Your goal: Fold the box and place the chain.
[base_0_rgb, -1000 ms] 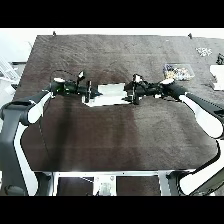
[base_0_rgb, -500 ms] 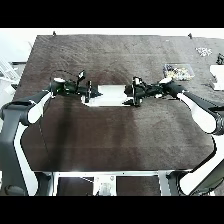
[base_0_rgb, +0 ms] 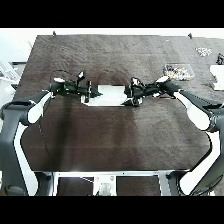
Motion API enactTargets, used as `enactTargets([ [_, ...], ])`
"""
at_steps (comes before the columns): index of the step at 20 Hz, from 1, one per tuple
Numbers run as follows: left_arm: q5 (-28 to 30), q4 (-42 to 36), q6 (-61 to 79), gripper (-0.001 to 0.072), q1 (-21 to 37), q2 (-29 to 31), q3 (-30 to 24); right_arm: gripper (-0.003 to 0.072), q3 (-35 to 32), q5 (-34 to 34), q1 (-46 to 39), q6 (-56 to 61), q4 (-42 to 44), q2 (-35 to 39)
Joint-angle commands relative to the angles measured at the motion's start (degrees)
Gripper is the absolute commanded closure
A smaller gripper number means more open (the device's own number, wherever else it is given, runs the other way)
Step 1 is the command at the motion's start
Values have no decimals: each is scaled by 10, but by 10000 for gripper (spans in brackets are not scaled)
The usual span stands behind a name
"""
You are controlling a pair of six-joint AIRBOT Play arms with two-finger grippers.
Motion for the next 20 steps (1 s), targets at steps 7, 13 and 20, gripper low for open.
enactTargets([
  [7, 0, 0, 0, 689, 0, 0, 0, -1, 10, 3, 13, -5, -19, -12],
  [13, 0, 0, 0, 689, 0, 0, 0, -1, 10, 3, 12, -9, 11, -12],
  [20, 0, 0, 0, 689, 0, 0, 0, 0, 14, -22, 5, -9, 1, -14],
])
